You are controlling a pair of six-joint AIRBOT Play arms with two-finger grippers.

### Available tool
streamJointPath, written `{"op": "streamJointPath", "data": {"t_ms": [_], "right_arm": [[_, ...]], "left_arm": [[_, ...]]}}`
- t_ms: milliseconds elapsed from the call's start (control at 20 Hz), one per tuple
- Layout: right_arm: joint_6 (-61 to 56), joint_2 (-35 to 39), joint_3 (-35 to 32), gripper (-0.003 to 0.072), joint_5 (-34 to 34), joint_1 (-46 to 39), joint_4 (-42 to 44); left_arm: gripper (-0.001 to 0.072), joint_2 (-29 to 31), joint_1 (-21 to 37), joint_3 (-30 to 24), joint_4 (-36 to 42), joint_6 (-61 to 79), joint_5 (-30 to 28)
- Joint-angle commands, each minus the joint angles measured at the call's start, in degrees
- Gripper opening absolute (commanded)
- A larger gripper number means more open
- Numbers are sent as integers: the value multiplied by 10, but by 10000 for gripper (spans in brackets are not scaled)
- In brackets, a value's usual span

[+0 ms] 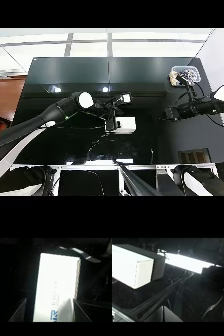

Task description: Fold the box and place the chain.

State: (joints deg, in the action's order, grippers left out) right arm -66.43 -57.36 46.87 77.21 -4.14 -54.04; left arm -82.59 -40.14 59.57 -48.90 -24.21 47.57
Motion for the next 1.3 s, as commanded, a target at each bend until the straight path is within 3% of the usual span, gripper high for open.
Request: {"op": "streamJointPath", "data": {"t_ms": [0, 650, 850, 1250], "right_arm": [[8, 0, 1, 16, -5, 0, 0], [14, 0, 1, 16, -14, 0, 0], [14, 0, 0, 16, -14, 0, 0], [14, 0, -14, 16, -17, 0, 0]], "left_arm": [[706, -7, -3, 1, 3, 0, 21], [706, -16, -3, 15, -1, 0, 43], [707, -23, -7, 18, -4, -1, 78], [707, -30, -55, 19, -84, -27, 55]]}}
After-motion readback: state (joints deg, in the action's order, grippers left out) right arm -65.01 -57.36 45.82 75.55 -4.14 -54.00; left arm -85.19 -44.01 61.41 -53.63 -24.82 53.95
